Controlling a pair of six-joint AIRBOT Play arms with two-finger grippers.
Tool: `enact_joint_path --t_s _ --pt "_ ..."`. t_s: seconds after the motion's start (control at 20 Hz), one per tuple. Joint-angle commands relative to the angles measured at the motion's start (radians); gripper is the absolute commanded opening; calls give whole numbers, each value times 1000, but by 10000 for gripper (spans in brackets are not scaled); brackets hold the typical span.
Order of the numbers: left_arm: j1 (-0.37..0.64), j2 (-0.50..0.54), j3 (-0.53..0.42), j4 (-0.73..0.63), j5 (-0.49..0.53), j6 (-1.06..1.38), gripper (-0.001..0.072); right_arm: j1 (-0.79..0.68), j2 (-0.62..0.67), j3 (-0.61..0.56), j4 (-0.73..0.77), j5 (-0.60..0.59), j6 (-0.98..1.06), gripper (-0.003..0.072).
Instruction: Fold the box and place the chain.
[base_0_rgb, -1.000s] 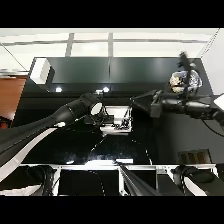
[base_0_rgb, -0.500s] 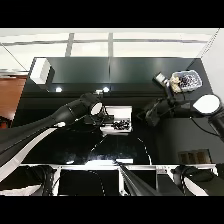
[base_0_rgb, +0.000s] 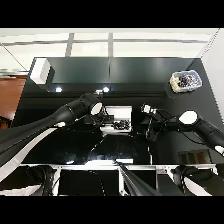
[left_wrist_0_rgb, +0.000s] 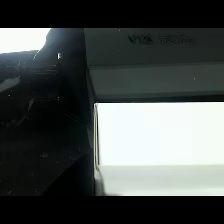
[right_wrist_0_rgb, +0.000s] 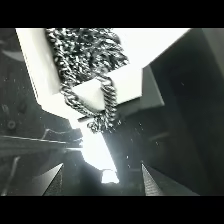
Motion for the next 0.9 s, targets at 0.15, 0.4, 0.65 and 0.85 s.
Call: enact_joint_path --t_s 0.15,0.4,0.65,0.85 --pt "0 0 1 0 0 0 29 77 -88 -17 177 -117 -285 545" --pt "0 0 1 0 -1 0 29 142 -114 -17 177 -209 -281 455" --pt "0 0 1 0 0 0 29 142 -114 -17 192 -206 -280 218" --pt "0 0 1 0 -1 0 29 125 -101 -17 148 -201 -163 12"
